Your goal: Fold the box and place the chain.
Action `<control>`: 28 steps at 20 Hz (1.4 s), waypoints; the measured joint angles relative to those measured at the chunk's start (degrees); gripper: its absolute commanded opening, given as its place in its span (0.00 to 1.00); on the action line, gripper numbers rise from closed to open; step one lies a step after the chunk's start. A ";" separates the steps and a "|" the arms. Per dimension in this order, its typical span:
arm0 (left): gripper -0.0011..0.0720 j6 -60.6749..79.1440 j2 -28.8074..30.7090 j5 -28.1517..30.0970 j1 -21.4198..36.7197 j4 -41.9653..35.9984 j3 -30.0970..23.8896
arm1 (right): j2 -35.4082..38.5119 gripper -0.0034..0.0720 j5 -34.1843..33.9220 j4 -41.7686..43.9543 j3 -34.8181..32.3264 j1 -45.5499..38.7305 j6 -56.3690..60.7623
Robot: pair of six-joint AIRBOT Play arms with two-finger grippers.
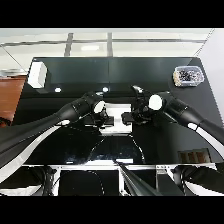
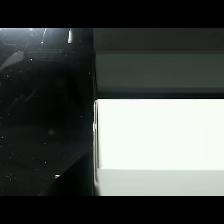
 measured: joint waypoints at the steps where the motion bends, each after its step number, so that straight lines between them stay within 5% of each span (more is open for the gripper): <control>1: 0.05 0.00 0.00 0.02 0.00 -0.02 0.00 | -0.20 0.69 0.04 -0.83 0.07 0.42 0.83; 4: 0.05 0.00 0.00 0.04 0.00 0.00 0.00 | -0.76 0.69 0.04 -2.56 0.24 1.22 3.39; 6: 0.05 0.00 0.00 0.13 0.00 0.00 0.00 | -1.31 0.48 0.39 -3.37 0.28 1.51 4.87; 15: 0.05 0.00 0.00 0.22 0.00 0.00 0.00 | -4.94 0.46 3.43 -6.84 4.04 4.02 8.44; 17: 0.05 0.00 0.00 0.20 0.07 0.00 0.00 | -6.16 0.34 4.57 -9.31 5.09 5.42 11.17; 26: 0.05 0.00 0.00 0.13 0.07 -0.04 0.00 | -8.63 0.34 6.91 -13.25 6.27 7.34 18.47; 28: 0.05 0.02 0.00 0.11 0.09 -0.04 0.00 | -9.81 0.27 7.78 -13.33 6.78 7.50 19.23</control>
